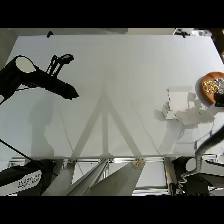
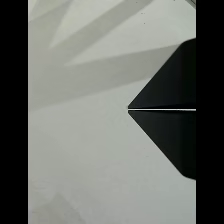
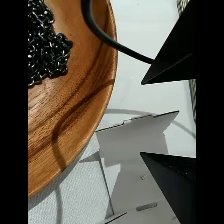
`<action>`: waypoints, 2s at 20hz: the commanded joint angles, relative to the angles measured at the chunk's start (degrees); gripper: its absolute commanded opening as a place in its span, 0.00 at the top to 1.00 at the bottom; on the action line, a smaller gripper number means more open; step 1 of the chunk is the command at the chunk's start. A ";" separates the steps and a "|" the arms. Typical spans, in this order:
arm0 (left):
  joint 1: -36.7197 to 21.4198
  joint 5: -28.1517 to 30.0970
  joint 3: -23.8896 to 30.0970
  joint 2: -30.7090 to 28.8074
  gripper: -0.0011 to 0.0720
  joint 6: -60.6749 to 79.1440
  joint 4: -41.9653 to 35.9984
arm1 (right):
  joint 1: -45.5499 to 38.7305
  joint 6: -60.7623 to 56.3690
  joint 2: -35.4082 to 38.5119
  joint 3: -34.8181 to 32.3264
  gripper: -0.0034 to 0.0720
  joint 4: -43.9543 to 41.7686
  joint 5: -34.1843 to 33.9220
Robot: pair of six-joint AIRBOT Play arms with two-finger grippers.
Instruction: Fold the box and place the chain.
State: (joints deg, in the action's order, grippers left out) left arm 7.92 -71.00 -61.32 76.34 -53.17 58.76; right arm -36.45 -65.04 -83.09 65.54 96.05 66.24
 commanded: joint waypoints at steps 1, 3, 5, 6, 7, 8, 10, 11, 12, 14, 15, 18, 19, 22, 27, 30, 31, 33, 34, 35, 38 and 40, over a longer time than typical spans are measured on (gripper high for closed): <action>0.02 0.02 0.02 -0.04 0.96 0.00 0.00 | 0.07 0.66 -3.45 1.42 0.38 -1.42 0.92; 0.02 0.00 0.02 -0.04 0.96 0.00 0.00 | 0.07 0.63 -4.74 1.44 0.51 -2.84 1.49; 0.02 0.02 0.02 -0.04 0.96 0.00 0.00 | 0.07 0.63 -5.44 1.46 0.60 -2.80 2.97; 0.02 0.02 0.02 -0.04 0.96 0.00 0.00 | 0.07 0.61 -5.46 1.49 0.67 -2.67 3.41; 0.02 0.02 0.02 -0.04 0.96 0.00 0.02 | 0.07 0.52 -5.46 1.49 0.78 -2.29 3.43; 0.02 0.02 0.02 -0.04 0.96 0.00 0.02 | 0.07 0.37 -5.46 1.49 0.89 -2.32 3.48; 0.02 0.02 0.02 -0.04 0.96 0.00 0.02 | 0.07 0.39 -5.40 1.49 0.94 -2.27 5.22; 0.02 0.02 0.02 -0.04 0.96 0.00 0.02 | 0.07 0.44 -5.35 1.51 0.94 -2.27 6.45; 0.02 0.02 0.02 -0.04 0.96 0.00 0.02 | 0.07 0.44 -5.35 1.51 0.94 -2.25 7.65; 0.02 0.02 0.02 -0.04 0.96 0.00 0.02 | 0.07 0.70 -4.98 1.53 0.94 -3.82 10.01; 0.02 0.02 0.02 -0.04 0.96 0.00 0.00 | 0.15 1.51 -4.39 1.53 0.94 -6.27 10.14; 0.02 0.02 0.02 -0.04 0.96 0.00 0.00 | 3.89 16.17 -0.61 1.53 0.94 -18.80 12.07; 0.02 0.02 0.02 -0.04 0.96 0.00 0.02 | 5.84 17.97 0.87 1.51 0.94 -23.30 10.88; 0.02 0.02 0.02 -0.04 0.96 0.00 0.02 | 13.90 19.04 4.39 1.53 0.94 -31.87 5.22; 0.02 0.02 0.02 -0.04 0.96 0.00 0.02 | 30.58 19.02 5.46 1.51 0.94 -41.11 0.92; 0.02 0.02 0.02 -0.04 0.96 0.00 0.02 | 40.94 18.21 5.46 1.53 0.94 -45.53 -4.28; 0.02 0.02 0.02 -0.04 0.96 0.00 0.00 | 44.06 15.85 5.44 1.53 0.94 -45.81 -7.17; 0.02 0.02 0.02 -0.04 0.96 0.00 0.02 | 48.65 9.90 5.46 1.53 0.94 -45.90 -13.16; 0.02 0.02 0.02 -0.04 0.96 0.00 0.02 | 50.42 6.38 5.44 1.53 0.94 -46.49 -15.50; 0.02 0.02 0.02 -0.04 0.96 0.00 0.02 | 51.91 3.26 5.44 1.53 0.94 -47.89 -16.92; 0.02 0.02 0.02 -0.04 0.96 0.00 0.02 | 55.65 -1.55 5.44 1.51 0.94 -48.30 -18.45; 0.02 0.02 0.02 -0.04 0.96 0.00 0.02 | 57.92 -7.13 5.44 1.38 0.94 -42.71 -18.29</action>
State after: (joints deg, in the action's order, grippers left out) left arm 7.92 -70.98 -61.32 76.34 -53.17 58.76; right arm 17.67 -64.12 -77.67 66.98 49.58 50.19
